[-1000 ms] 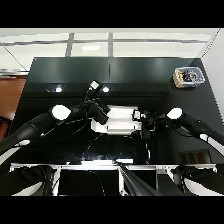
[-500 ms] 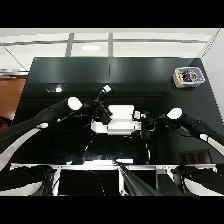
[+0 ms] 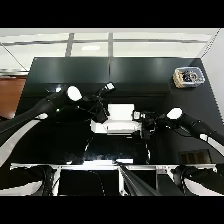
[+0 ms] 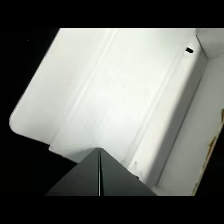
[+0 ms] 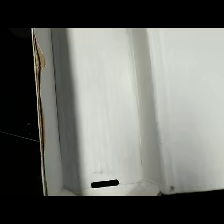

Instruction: Fold the box and place the chain.

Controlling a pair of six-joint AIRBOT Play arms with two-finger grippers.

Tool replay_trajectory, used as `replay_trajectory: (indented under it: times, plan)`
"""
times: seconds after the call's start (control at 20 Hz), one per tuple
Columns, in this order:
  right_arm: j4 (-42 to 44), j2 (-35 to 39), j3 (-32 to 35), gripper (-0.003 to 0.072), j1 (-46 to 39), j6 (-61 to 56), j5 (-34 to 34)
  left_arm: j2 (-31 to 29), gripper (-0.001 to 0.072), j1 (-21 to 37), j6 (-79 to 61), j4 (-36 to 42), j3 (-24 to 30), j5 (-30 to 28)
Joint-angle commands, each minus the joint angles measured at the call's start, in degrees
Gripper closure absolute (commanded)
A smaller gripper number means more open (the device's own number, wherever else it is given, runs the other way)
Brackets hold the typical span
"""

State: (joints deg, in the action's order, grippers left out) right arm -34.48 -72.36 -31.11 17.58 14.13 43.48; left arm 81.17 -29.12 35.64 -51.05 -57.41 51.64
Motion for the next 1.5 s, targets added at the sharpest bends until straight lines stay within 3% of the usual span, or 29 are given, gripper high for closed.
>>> replay_trajectory:
  times: [0.0, 0.1, 0.25, 0.45, 0.75, 0.95, 1.0, 1.05, 1.1, 1.45]
  plan:
    - [-0.02, -0.02, -0.02, 0.0583, 0.04, 0.0, -0.09, -5.46, 0.0689, 3.67, 4.59, -3.76, -0.94, 8.02]
    - [-0.02, -0.02, -0.02, 0.0583, 0.04, 0.0, -0.07, -9.92, 0.069, 6.54, 4.92, -0.59, 0.87, 10.34]
    - [-0.02, -0.02, -0.02, 0.0583, 0.04, 0.0, -0.09, -15.63, 0.0689, 10.08, 4.87, 7.41, 8.76, 6.8]
    - [-0.02, -0.02, -0.02, 0.0583, 0.04, 0.0, -0.07, -14.53, 0.0689, 9.86, 4.9, 17.84, 16.87, 5.27]
    - [0.0, -0.02, -0.02, 0.0583, 0.04, -0.02, -0.07, -8.9, 0.0688, 7.65, 4.57, 19.74, 17.75, 4.2]
    - [-0.02, -0.02, -0.02, 0.0583, 0.04, 0.0, -0.07, -8.22, 0.067, 8.63, -6.86, 19.26, 17.59, 4.44]
    - [-0.02, -0.02, -0.02, 0.0583, 0.04, -0.02, -0.07, -8.22, 0.0532, 8.79, -9.86, 18.4, 17.53, 4.57]
    - [-0.02, -0.02, -0.02, 0.0583, 0.04, -0.02, -0.07, -8.2, 0.024, 8.74, -11.65, 17.31, 17.53, 4.17]
    - [-0.02, -0.02, -0.02, 0.0583, 0.04, 0.0, -0.09, -8.2, -0.0006, 8.74, -12.26, 16.11, 17.53, 3.74]
    - [0.0, -0.02, -0.02, 0.0583, 0.04, -0.04, -0.17, -8.2, 0.0003, 7.63, -28.22, 10.62, 17.53, 0.76]
